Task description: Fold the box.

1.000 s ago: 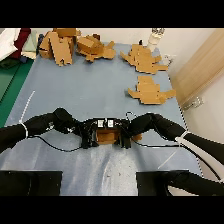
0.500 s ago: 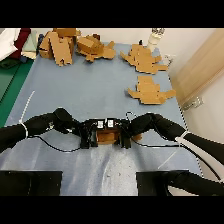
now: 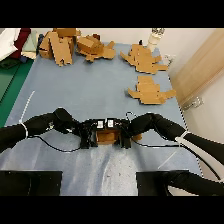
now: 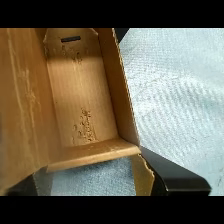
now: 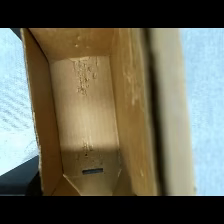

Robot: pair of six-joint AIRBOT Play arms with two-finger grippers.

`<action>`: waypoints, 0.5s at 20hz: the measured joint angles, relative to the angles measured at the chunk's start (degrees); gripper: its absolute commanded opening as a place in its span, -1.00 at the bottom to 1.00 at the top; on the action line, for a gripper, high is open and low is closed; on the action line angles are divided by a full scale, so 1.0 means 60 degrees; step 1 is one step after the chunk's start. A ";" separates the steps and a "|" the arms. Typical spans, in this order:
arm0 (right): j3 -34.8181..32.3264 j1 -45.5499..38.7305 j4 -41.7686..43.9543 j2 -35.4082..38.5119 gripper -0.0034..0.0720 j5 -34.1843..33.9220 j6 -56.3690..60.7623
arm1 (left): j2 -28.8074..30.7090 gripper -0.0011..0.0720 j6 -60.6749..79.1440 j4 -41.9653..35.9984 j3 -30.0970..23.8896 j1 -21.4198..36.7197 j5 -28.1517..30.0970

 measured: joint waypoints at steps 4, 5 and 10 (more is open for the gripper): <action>0.0000 0.0000 0.0226 -0.0004 0.67 -0.0029 0.0004 | 0.0000 0.93 -0.0004 -0.0007 -0.0004 0.0000 -0.0025; 0.0000 0.0000 0.0280 -0.0004 0.67 -0.0058 0.0004 | 0.0000 0.93 -0.0004 -0.0011 -0.0004 0.0000 -0.0029; 0.0000 0.0000 0.0474 -0.0004 0.67 -0.0106 0.0007 | 0.0000 0.93 -0.0004 -0.0015 -0.0004 0.0000 -0.0022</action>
